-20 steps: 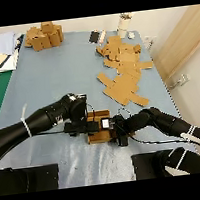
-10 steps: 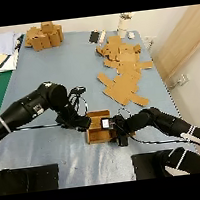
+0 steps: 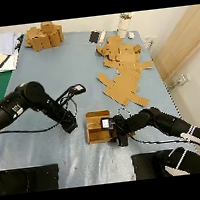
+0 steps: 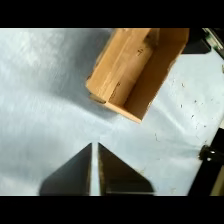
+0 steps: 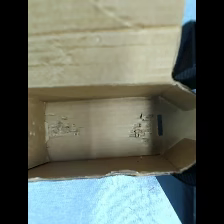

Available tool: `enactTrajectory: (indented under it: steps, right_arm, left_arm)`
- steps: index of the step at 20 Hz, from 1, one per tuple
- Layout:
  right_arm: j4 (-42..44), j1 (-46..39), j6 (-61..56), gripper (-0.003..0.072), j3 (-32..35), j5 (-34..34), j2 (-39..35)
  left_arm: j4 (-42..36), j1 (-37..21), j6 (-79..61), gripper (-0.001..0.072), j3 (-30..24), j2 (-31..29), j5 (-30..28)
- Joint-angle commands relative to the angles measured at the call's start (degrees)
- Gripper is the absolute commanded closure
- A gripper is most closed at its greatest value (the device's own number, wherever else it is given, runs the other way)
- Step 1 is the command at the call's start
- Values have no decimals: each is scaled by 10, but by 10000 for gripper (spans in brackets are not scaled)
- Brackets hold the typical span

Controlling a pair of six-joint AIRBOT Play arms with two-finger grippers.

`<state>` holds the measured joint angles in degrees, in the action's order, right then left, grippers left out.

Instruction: Fold the box.

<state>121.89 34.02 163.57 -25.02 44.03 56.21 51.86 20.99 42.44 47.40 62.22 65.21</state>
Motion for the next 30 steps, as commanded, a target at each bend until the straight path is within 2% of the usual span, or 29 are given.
enactTrajectory:
  steps: [1,3,5,8,10,14,27,30]
  right_arm:
    - [0,0,0,148,0,0,0]
    - [0,0,0,148,0,0,0]
    - [0,0,0,148,0,0,0]
    - [0,0,0,148,0,0,0]
    - [0,0,0,147,0,0,0]
    - [0,0,0,148,0,0,0]
    - [0,0,0,148,0,0,0]
    - [0,0,0,148,0,0,0]
  left_arm:
    - [-145,-27,-272,12,-103,-8,-108]
    - [-159,-22,-391,12,-156,-8,-147]
    - [-162,-10,-439,12,-188,-8,-184]
    - [-168,23,-450,11,-205,-8,-267]
    - [-192,52,-450,11,-206,-8,-298]
    - [-194,90,-482,11,-212,-7,-316]
    - [-219,108,-504,11,-219,-7,-320]
    - [-247,122,-506,11,-219,-3,-322]
